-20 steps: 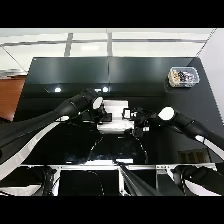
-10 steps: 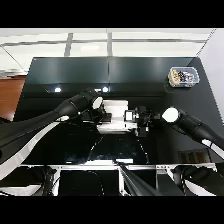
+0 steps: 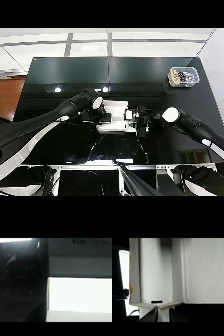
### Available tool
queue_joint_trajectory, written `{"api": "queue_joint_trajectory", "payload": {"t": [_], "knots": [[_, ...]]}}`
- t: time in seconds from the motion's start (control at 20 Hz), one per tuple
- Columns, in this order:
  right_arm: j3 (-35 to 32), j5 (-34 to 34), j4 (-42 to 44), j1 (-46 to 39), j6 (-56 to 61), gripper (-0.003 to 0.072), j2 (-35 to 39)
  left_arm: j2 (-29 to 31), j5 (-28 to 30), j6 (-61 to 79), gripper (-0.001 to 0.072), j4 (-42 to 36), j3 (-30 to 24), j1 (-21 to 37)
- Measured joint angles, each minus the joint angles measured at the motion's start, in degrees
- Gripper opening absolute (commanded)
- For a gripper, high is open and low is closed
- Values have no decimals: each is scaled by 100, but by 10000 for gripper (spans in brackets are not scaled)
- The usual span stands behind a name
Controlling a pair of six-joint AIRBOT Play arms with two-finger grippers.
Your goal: Fold the box and place the chain.
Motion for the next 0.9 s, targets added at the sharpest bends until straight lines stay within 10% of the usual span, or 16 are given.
{"api": "queue_joint_trajectory", "payload": {"t": [0.55, 0.65, 0.75, 0.85, 0.9], "knots": [[-2, -168, 1187, 173, -20, 157, -463, 0, 28, -4, 27, 0, -2, 0], [-2, -205, 1346, 173, -20, 327, -474, 0, 31, -7, 27, 2, -2, 0], [-2, -289, 1429, 175, -24, 206, -481, 0, 50, -22, 27, 0, 0, 0], [-2, -365, 1486, 173, -20, 399, -481, 0, 48, -22, 27, -2, -2, 0], [0, -387, 1508, 175, -22, 218, -481, 0, 79, -22, 27, -2, 0, 0]]}}
